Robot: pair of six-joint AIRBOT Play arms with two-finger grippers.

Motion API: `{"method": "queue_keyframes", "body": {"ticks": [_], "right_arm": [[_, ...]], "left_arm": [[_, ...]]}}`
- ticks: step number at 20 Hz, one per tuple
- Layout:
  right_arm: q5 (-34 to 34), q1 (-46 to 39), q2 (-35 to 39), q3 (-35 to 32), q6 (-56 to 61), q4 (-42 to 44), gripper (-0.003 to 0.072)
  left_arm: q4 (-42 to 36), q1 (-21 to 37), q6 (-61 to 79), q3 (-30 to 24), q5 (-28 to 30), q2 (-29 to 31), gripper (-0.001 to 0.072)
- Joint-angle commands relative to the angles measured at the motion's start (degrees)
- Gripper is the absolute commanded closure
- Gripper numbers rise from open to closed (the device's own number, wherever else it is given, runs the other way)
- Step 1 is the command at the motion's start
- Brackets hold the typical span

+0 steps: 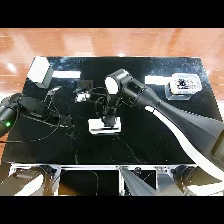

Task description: Fold the box and place the chain.

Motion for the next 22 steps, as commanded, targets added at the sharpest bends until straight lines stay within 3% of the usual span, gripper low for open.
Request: {"method": "queue_keyframes", "body": {"ticks": [1,13,22], "right_arm": [[-0.24,0.04,-0.07,0.00,-0.13,-0.11,0.0308],[-3.45,2.60,-0.13,-2.03,4.94,-5.03,0.0308],[-1.31,4.26,-0.11,-2.03,6.56,-5.07,0.0289]], "left_arm": [[0.17,-0.04,0.02,0.00,0.07,-0.02,0.0199],[0.22,-0.02,1.05,0.00,-0.13,-0.02,0.0199],[0.20,-0.02,1.05,0.00,0.04,-0.02,0.0199]]}}
